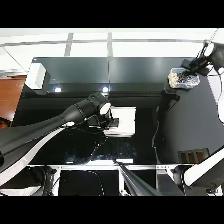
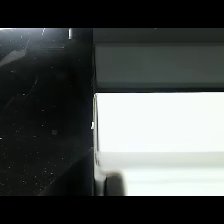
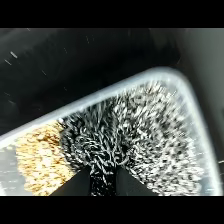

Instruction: Fold the box and place the chain.

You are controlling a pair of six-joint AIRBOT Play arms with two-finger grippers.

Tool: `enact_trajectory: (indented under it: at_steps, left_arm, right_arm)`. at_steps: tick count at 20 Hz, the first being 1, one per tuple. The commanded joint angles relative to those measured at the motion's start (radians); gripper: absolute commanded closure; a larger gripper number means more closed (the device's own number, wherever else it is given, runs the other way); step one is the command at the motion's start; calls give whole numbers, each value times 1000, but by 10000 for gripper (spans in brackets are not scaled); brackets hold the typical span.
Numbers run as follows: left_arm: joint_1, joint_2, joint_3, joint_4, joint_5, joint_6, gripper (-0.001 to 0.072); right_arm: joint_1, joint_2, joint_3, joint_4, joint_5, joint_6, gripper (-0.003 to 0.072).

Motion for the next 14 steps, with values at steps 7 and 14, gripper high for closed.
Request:
enact_trajectory:
  at_steps: [7,14]
  left_arm:
    - [0,0,0,0,3,0,686]
    - [0,0,0,1,3,0,686]
  right_arm:
    - [21,364,122,40,88,-226,673]
    - [28,695,35,257,135,-299,674]
